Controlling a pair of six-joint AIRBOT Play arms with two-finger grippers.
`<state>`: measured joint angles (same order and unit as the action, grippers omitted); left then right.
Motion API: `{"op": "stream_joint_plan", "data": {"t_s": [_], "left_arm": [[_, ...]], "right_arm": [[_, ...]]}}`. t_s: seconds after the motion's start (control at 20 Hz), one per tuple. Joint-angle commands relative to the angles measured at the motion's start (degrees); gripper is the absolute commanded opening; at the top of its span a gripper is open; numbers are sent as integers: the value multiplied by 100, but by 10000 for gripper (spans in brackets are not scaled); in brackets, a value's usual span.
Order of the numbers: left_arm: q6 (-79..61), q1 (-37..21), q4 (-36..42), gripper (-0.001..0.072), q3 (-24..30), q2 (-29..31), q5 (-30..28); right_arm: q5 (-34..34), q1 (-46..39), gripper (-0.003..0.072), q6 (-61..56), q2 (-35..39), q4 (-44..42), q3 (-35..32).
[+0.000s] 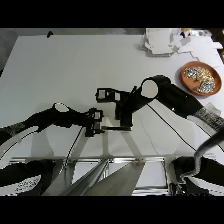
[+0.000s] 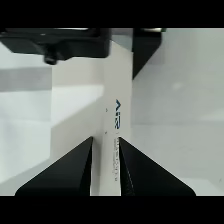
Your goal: Fold the box and place the chain.
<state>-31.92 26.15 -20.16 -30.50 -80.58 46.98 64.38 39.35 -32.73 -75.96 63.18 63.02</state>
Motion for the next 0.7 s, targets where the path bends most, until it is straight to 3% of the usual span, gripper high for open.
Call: {"op": "stream_joint_plan", "data": {"t_s": [0.0,0.4,0.5,0.65], "left_arm": [[0,0,0,13,2,0,-2],[0,0,-2,13,2,0,-2],[0,0,-2,13,2,0,-2],[0,0,0,13,2,0,-2]], "right_arm": [[149,166,196,22,13,83,-44],[-297,415,212,-2,153,153,-160],[-343,520,304,-46,170,155,-162],[-726,568,302,-271,179,352,-308]]}}
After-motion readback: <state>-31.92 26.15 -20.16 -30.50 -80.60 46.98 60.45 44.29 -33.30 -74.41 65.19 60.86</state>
